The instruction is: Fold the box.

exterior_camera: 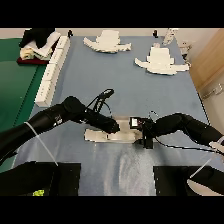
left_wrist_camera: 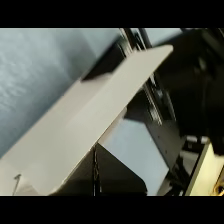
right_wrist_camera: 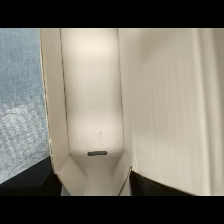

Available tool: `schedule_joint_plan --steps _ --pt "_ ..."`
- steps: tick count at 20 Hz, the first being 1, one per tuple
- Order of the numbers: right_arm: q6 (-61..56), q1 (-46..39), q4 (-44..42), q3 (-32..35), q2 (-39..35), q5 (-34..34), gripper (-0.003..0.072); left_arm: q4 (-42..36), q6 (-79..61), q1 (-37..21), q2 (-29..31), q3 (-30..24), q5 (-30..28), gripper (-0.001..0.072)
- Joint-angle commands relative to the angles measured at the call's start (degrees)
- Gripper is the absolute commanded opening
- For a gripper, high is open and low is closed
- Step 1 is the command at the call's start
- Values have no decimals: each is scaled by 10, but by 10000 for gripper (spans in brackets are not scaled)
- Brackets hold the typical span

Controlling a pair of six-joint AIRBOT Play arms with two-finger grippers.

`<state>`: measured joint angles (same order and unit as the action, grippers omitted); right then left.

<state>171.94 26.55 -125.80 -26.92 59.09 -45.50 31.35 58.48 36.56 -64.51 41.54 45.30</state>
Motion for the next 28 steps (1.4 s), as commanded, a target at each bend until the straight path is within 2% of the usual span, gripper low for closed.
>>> schedule_joint_plan --steps 1,6,12,17,19,23,28 --pt "0 0 0 0 0 0 537 2 47 -13 -35 21 -63 11" --pt "0 0 0 0 0 0 537 90 150 -25 -73 21 -74 11" --pt "0 0 0 0 0 0 537 75 150 -27 -118 21 -70 11" --pt "0 0 0 0 0 0 537 72 115 -27 -110 47 -72 11" --pt "0 0 0 0 0 0 537 72 101 -27 -97 64 -63 11" --pt "0 0 0 0 0 0 537 76 47 -27 -31 85 1 11" --pt "0 0 0 0 0 0 537 164 36 -11 72 82 84 10"
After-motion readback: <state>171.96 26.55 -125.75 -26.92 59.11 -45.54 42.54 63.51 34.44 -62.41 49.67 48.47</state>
